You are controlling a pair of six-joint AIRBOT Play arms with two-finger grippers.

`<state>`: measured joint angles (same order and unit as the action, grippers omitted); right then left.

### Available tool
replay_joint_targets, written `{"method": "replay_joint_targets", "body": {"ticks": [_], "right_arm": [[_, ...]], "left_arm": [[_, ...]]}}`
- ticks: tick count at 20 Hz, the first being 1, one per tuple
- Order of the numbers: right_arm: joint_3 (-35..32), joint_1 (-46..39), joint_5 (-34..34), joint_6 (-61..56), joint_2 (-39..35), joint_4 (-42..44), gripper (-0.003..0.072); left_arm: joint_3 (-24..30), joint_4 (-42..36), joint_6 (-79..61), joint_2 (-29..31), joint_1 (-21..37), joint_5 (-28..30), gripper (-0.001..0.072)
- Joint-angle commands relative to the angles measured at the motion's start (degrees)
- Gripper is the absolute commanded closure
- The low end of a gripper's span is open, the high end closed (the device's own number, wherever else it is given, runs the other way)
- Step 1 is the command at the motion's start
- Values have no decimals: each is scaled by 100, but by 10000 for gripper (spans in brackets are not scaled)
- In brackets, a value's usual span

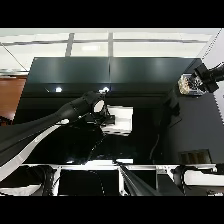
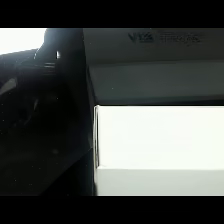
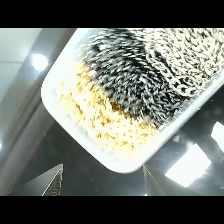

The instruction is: Fold the box and place the chain.

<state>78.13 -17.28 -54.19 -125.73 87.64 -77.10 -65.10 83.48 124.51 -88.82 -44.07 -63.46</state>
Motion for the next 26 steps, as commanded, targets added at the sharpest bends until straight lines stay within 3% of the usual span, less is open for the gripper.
{"method": "replay_joint_targets", "body": {"ticks": [1,15,17,19,20,26], "right_arm": [[710,-164,-389,-533,791,400,152],[859,-146,-83,-562,1587,664,154],[859,-149,-33,-382,1602,667,355],[866,-157,-24,205,1600,901,632],[911,-166,-76,573,1596,1016,669],[1381,-166,-564,2164,997,957,671]], "left_arm": [[0,2,0,-2,4,-11,678],[0,2,0,-2,4,-4,678],[0,0,0,-2,4,-4,678],[0,2,0,-2,4,-4,678],[0,2,0,-2,4,-2,679],[0,0,2,-2,4,-2,678]]}}
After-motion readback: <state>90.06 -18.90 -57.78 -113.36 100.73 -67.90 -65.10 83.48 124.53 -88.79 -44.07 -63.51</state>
